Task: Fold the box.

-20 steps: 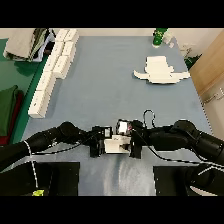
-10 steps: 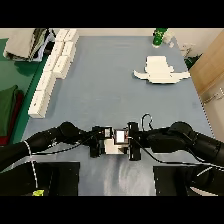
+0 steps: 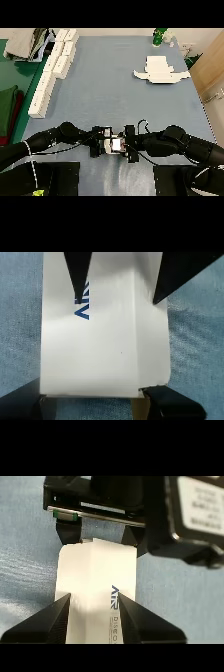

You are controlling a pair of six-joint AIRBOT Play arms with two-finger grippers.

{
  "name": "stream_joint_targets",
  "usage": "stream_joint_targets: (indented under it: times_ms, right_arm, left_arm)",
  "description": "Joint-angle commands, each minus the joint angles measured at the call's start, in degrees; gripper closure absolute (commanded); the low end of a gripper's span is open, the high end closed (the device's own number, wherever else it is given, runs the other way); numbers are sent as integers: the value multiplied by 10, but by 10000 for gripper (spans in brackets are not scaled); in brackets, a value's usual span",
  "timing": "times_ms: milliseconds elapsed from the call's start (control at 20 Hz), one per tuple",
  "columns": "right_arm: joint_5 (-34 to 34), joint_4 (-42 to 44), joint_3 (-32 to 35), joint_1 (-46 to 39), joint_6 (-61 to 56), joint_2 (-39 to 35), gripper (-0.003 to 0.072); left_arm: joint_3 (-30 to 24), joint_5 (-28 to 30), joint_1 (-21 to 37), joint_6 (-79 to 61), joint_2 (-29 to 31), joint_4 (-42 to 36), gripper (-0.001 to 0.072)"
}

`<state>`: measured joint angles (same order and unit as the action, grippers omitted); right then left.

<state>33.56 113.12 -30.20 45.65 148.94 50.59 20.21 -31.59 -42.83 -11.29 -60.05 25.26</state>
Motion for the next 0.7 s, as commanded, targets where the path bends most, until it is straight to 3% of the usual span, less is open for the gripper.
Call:
stream_joint_targets:
  times_ms: [0, 650]
  right_arm:
    - [-15, -28, 1, 1, 1, 2, 248]
    - [-31, -42, 0, 1, 1, -11, 248]
  left_arm:
    - [0, 0, 0, 0, 0, 0, 107]
    - [0, 0, 0, 0, 0, 0, 106]
